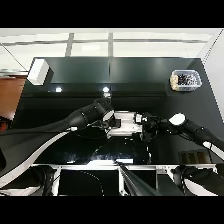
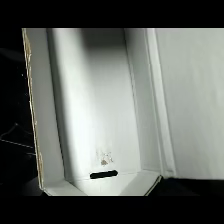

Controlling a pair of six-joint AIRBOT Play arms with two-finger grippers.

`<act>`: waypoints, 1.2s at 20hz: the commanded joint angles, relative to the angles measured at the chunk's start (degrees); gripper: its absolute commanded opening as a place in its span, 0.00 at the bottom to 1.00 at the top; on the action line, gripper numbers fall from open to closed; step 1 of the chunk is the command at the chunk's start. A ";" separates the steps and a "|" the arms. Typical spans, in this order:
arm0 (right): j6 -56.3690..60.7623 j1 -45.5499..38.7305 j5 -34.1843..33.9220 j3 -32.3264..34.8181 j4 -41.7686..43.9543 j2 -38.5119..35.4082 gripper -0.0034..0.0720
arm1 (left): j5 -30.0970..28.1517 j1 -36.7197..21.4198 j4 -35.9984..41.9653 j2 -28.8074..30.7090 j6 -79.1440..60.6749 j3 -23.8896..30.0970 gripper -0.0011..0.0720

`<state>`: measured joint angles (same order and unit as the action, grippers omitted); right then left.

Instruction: Fold the box and place the chain.

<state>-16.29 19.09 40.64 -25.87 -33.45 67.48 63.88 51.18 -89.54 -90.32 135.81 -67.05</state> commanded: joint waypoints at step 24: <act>0.07 0.07 0.02 -0.04 0.00 0.04 0.67 | -0.81 0.07 0.24 -0.15 -0.31 -0.07 0.05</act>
<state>-16.29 19.09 40.62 -25.87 -33.43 67.48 63.66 51.24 -89.32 -90.50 135.61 -67.07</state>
